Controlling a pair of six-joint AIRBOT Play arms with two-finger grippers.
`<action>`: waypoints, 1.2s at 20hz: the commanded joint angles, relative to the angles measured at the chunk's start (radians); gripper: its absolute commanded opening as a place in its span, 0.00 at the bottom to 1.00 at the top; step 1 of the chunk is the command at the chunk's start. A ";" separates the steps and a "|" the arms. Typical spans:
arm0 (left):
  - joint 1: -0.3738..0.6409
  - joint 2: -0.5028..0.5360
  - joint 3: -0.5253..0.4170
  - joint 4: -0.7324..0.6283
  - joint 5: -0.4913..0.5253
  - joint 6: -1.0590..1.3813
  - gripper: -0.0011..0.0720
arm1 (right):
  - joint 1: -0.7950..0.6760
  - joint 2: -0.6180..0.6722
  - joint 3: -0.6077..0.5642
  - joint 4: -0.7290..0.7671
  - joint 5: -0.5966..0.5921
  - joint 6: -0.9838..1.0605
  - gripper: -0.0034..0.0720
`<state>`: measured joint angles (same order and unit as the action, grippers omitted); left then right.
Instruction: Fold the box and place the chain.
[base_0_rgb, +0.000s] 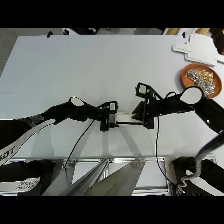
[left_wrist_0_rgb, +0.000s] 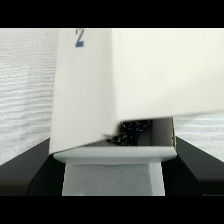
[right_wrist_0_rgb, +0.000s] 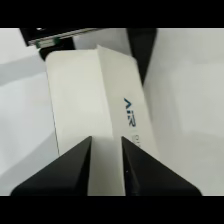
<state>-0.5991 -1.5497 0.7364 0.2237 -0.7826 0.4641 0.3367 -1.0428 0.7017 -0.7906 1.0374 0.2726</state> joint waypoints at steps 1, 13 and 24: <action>0.000 0.000 0.000 0.000 0.000 0.000 0.13 | 0.042 0.011 -0.021 -0.055 -0.041 -0.012 0.44; 0.000 0.000 0.000 0.000 0.000 0.000 0.13 | 0.042 -0.005 -0.023 -0.070 -0.029 -0.013 0.44; 0.000 0.000 0.000 0.000 0.000 0.000 0.13 | 0.089 -0.017 -0.023 -0.149 -0.072 -0.006 0.44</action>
